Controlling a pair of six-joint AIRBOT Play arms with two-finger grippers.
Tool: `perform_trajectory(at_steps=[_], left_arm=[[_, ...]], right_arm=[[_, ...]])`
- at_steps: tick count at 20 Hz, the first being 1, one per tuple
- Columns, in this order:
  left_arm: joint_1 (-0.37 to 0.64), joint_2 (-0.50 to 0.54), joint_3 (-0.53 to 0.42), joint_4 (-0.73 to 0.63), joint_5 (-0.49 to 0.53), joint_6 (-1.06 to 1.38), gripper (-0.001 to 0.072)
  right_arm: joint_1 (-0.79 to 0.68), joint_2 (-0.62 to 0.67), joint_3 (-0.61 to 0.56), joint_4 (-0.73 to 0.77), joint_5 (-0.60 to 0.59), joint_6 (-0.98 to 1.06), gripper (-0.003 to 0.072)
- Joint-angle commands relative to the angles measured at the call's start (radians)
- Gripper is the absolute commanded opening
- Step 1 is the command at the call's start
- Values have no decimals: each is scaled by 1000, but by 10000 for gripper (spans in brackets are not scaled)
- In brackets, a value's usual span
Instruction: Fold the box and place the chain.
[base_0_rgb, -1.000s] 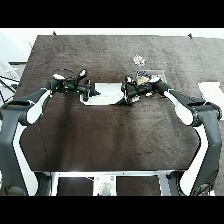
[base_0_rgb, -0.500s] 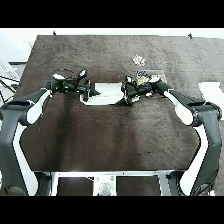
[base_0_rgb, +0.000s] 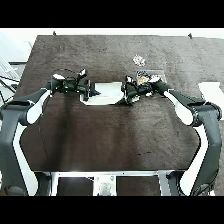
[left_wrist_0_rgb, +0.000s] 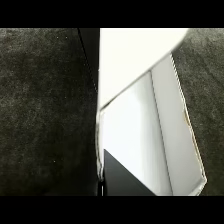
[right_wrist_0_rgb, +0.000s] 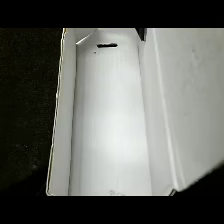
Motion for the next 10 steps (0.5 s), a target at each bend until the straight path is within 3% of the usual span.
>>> perform_trajectory(at_steps=[1,2,6,10], left_arm=[[0,1,0,-12,-11,-3,262],[0,1,0,-18,-21,-3,436],[1,3,11,-21,-51,-3,417],[31,5,66,-20,-222,-4,417]], right_arm=[[1,0,0,0,1,0,588],[1,0,0,0,1,0,588],[1,0,0,0,1,0,588],[1,0,-1,0,1,0,588]])
